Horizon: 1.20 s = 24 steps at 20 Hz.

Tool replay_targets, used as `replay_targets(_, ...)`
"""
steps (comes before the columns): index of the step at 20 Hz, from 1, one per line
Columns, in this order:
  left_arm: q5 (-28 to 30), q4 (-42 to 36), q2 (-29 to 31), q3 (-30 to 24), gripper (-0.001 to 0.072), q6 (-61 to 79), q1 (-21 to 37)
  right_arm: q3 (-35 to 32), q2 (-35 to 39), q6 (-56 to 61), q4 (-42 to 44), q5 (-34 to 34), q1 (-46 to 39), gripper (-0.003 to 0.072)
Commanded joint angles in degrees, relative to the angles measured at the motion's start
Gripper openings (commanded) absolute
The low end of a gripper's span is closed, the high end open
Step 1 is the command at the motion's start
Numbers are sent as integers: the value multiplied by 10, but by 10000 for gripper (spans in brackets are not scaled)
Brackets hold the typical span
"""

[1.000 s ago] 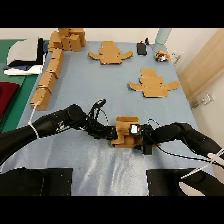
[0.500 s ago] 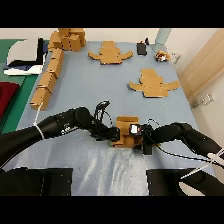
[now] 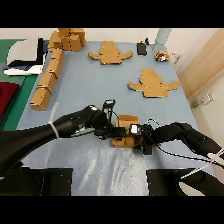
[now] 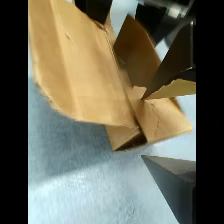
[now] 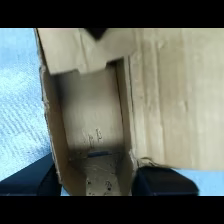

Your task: Fold the box.

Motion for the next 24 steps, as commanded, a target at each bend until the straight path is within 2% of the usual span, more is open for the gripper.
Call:
replay_targets(1,-43,55,-39,48,521,-49,-31,0,0,0,0,0,0,483)
replay_targets(3,-84,95,-52,69,521,-86,-47,0,0,0,0,0,0,483)
replay_targets(7,-98,114,-63,96,521,-121,-61,0,0,0,0,0,0,482)
replay_targets(11,-153,144,-100,138,521,-151,-71,0,0,0,0,0,0,483)
replay_targets(16,-163,130,-135,150,522,-181,-68,0,0,0,0,0,0,483)
replay_targets(22,-161,124,-148,150,518,-198,-68,0,0,0,0,0,0,482)
replay_targets(24,-149,124,-148,150,200,-208,-68,0,0,0,0,0,0,483)
